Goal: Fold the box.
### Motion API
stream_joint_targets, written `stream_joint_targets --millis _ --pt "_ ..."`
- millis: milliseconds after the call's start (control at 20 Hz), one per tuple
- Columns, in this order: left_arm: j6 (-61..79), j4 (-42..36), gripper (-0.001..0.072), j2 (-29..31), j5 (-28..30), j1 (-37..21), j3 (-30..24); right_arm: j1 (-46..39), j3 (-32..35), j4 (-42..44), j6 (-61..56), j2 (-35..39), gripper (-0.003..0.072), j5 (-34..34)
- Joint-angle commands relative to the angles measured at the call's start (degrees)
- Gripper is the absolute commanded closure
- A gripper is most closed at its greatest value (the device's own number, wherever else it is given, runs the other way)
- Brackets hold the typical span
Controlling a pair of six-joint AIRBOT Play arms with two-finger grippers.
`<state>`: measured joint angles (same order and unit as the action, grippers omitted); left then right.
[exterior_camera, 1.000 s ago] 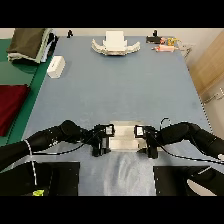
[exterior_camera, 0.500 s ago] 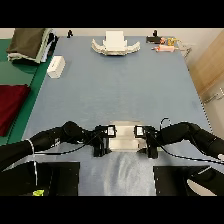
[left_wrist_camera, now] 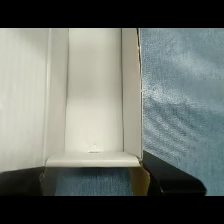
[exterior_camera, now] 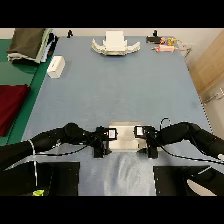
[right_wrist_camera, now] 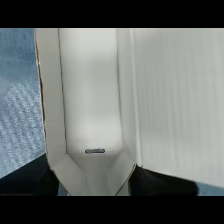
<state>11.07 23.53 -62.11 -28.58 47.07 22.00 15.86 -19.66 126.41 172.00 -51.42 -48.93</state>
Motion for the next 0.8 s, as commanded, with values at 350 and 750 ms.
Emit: stream_joint_targets --millis 350,750 --pt "-2.99 0.92 0.0124 -0.07 3.54 1.18 -0.09 -0.04 -0.02 0.02 -0.11 -0.04 0.0183 0.0" --pt "-2.99 0.9 0.0005 -0.04 2.91 1.18 -0.09 -0.04 -0.02 0.02 -0.11 -0.04 0.0183 0.0"
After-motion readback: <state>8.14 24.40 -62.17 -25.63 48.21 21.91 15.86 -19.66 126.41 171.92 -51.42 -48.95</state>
